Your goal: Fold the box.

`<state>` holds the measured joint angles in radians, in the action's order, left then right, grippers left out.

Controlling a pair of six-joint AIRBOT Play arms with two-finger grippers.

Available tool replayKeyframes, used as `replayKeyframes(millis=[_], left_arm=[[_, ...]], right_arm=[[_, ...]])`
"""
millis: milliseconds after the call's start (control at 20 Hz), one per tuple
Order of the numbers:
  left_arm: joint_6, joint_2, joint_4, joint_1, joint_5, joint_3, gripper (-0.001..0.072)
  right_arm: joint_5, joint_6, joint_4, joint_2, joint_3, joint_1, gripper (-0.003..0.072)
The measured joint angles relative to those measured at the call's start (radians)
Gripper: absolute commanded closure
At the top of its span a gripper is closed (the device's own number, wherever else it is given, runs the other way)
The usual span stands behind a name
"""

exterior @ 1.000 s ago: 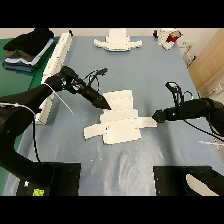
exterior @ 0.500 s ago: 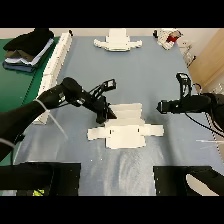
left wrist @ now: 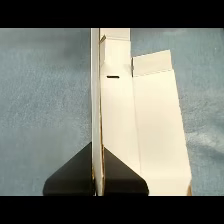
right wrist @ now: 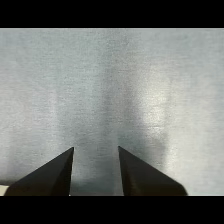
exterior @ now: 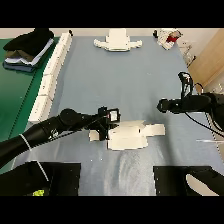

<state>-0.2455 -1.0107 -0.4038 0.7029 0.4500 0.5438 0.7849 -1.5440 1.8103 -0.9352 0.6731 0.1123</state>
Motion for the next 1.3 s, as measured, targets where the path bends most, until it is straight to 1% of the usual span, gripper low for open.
replayKeyframes(millis=[200, 400, 500, 800, 1000, 1300], left_arm=[[-0.018, 0.006, 0.009, 0.029, -0.057, -0.042, 0.0696], [-0.017, -0.005, -0.002, 0.034, -0.06, -0.049, 0.0696], [0.008, -0.009, -0.033, 0.014, -0.02, -0.036, 0.0696], [0.052, -0.011, -0.073, -0.09, 0.167, 0.025, 0.0696], [0.059, -0.023, -0.071, -0.113, 0.22, 0.04, 0.0696], [0.063, -0.075, -0.066, -0.121, 0.246, 0.045, 0.0695]], right_arm=[[-0.002, 0.008, 0.011, 0.0, 0.0, 0.0, 0.0239], [-0.002, 0.01, 0.023, 0.0, 0.0, 0.0, 0.024], [-0.002, 0.01, 0.027, 0.0, 0.0, 0.0, 0.024], [0.0, 0.011, 0.033, 0.0, 0.0, 0.0, 0.0239], [0.0, 0.011, 0.036, 0.0, 0.0, 0.0, 0.024], [0.001, 0.011, 0.044, 0.0, 0.0, 0.0, 0.024]])
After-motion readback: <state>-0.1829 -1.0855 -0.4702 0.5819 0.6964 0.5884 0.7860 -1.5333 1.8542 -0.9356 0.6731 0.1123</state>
